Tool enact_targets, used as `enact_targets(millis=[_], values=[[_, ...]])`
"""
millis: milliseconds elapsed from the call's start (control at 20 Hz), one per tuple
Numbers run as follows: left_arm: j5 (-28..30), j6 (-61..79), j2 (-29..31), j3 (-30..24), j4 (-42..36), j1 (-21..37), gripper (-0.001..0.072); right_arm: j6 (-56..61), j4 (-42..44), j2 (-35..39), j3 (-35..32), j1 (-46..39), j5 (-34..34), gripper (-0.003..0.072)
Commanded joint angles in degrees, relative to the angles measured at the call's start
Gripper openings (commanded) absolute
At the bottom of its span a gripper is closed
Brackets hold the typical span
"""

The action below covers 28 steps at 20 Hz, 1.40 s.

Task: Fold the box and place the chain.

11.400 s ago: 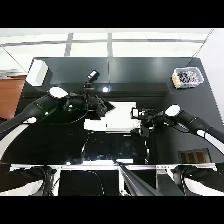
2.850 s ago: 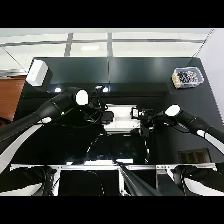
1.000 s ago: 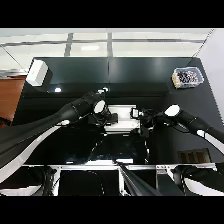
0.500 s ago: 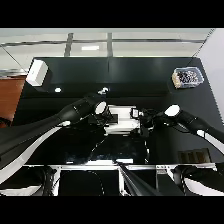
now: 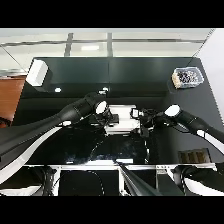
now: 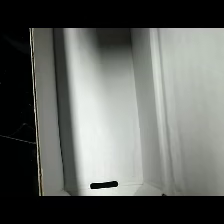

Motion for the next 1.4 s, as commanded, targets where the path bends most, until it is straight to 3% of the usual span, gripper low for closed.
enact_targets(millis=[0, 150, 250, 450, 600, 650, 1000, 1050, 1100, 1150, 1350], values=[[-1.57, -2.69, -0.20, 1.18, 4.07, -1.01, 0.0403, 0.02, 0.02, 0.00, 0.04, 0.00, 0.00, 0.0190], [-2.64, -3.56, -1.22, 1.33, 4.07, -1.75, 0.0391, 0.02, 0.04, 0.00, 0.04, 0.00, 0.00, 0.0189], [-2.58, -3.58, -1.62, 1.40, 3.72, -2.34, 0.0332, 0.02, 0.02, 0.00, 0.04, 0.00, 0.00, 0.0190], [-2.23, -4.59, -1.62, 1.46, 3.61, -2.27, 0.0329, 0.02, 0.02, 0.00, 0.04, 0.00, 0.00, 0.0190], [-1.99, -4.59, -1.62, 1.46, 3.45, -2.27, 0.0053, 0.02, 0.02, 0.00, 0.04, 0.00, 0.00, 0.0190], [-1.99, -4.76, -1.62, 1.46, 3.43, -2.27, 0.0028, 0.02, 0.02, 0.00, 0.04, 0.00, 0.00, 0.0190], [-2.19, -4.50, -1.62, 1.46, 3.48, -2.25, 0.0028, 0.02, 0.07, 0.00, 0.04, -0.02, 0.00, 0.0193], [-2.62, -4.50, -1.60, 1.46, 3.48, -2.25, 0.0028, 0.15, 0.13, 0.00, 0.04, -0.02, -0.17, 0.0326], [-2.73, -4.50, -1.60, 1.46, 3.50, -2.25, 0.0028, 0.61, 0.48, 0.00, 0.04, -0.02, -0.87, 0.0603], [-2.69, -4.50, -1.60, 1.46, 3.52, -2.25, 0.0028, 0.79, 0.42, 0.02, 0.04, -0.02, -1.49, 0.0710], [-2.67, -4.48, -1.57, 1.46, 4.37, -2.23, 0.0028, 4.44, -3.74, 3.52, 0.04, -1.20, 1.18, 0.0702]])
